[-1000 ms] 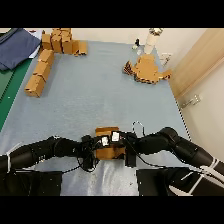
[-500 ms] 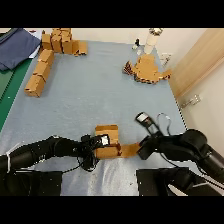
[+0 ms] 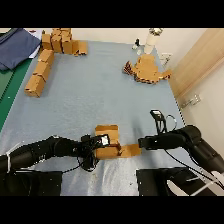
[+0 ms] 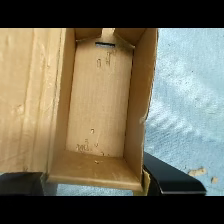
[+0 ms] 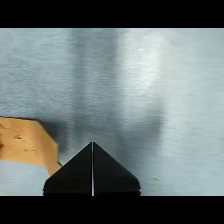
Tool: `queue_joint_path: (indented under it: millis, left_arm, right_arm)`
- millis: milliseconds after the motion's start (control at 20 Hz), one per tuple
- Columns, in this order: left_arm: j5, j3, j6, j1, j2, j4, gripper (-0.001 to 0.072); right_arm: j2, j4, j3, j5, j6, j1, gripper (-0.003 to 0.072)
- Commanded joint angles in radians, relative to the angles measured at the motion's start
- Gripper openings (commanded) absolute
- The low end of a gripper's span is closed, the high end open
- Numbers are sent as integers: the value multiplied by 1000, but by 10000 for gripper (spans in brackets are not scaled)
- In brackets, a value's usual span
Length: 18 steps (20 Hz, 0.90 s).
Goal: Fold the box.
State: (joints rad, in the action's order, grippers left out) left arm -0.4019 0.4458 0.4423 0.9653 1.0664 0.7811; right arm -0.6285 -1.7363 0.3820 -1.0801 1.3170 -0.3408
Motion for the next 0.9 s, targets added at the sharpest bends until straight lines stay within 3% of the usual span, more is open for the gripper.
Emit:
queue_joint_path:
  millis: [0,150,400,450,550,600,850]
  left_arm:
    - [0,0,0,0,0,0,531]
    - [0,0,0,0,0,0,532]
    - [0,0,0,0,0,0,532]
    - [0,0,0,0,0,0,532]
    - [0,0,0,0,0,0,532]
    - [0,0,0,0,0,0,532]
    - [0,0,0,0,0,0,532]
  right_arm:
    - [-131,-240,-13,79,120,23,5]
    - [-193,-365,-13,77,203,21,5]
    - [-114,-435,-5,69,209,-42,6]
    - [-87,-453,-5,61,209,-49,33]
    - [-48,-475,-5,50,199,-56,287]
    - [-37,-475,-5,50,192,-63,317]
    - [-38,-475,-4,52,191,-65,317]
